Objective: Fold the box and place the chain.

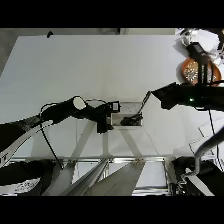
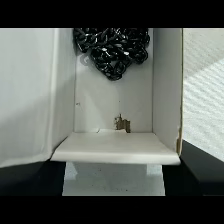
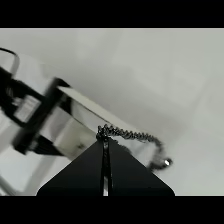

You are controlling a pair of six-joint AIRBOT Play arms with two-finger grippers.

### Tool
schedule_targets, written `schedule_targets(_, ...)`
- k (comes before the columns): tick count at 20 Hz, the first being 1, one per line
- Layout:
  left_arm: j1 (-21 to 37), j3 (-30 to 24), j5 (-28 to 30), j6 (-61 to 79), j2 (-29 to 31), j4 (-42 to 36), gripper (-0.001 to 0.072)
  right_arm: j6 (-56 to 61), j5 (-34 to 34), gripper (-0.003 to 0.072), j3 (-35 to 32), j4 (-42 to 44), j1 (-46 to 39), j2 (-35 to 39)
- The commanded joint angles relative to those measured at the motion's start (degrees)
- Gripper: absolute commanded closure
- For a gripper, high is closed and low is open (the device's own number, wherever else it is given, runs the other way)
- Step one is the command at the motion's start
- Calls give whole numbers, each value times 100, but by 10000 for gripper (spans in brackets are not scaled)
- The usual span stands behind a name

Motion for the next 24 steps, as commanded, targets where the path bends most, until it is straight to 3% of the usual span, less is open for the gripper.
schedule_targets(1,7,7,2,2,0,0,394,-590,-57,671,7,1029,0,389)
schedule_targets(5,7,7,2,2,0,0,394,-951,-63,671,7,1655,2,413)
schedule_targets(11,7,7,2,0,0,0,394,-953,-225,671,4,1305,522,197)
schedule_targets(15,7,7,2,0,0,0,394,-905,-264,670,4,772,927,-575)
schedule_targets(24,7,7,2,2,0,0,394,-885,-223,670,-299,625,1360,-2177)
